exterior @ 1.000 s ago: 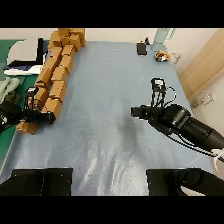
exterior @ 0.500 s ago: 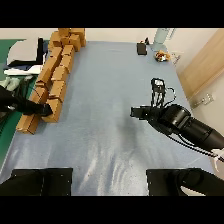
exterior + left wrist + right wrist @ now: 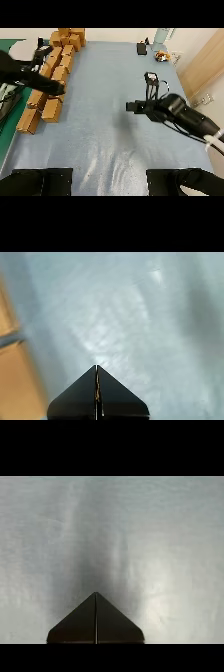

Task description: Fold the box.

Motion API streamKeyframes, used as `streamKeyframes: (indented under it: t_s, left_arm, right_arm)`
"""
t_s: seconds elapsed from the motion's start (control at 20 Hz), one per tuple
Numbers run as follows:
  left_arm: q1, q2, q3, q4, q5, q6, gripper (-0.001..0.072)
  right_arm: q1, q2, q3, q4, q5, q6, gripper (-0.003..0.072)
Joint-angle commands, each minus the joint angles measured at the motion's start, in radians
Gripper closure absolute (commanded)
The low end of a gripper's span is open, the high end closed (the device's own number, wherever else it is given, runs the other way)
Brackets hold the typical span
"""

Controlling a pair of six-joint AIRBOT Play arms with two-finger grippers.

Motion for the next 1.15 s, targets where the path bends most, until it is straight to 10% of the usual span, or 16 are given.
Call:
streamKeyframes:
  t_s: [0.0, 0.4, 1.1]
  left_arm:
    - [-0.206, -0.122, 0.085, -0.001, 0.043, -0.089, 0.0697]
    - [-0.462, -0.425, 0.299, -0.026, 0.038, -0.180, 0.0697]
    - [-0.474, -0.434, 0.309, -0.031, 0.065, -0.185, 0.0696]
  right_arm:
    - [-0.038, -0.138, 0.188, 0.134, -0.104, -0.199, 0.0682]
    - [-0.108, -0.444, 0.509, 0.328, -0.402, -0.360, 0.0681]
    - [-0.111, -0.478, 0.515, 0.360, -0.449, -0.360, 0.0681]
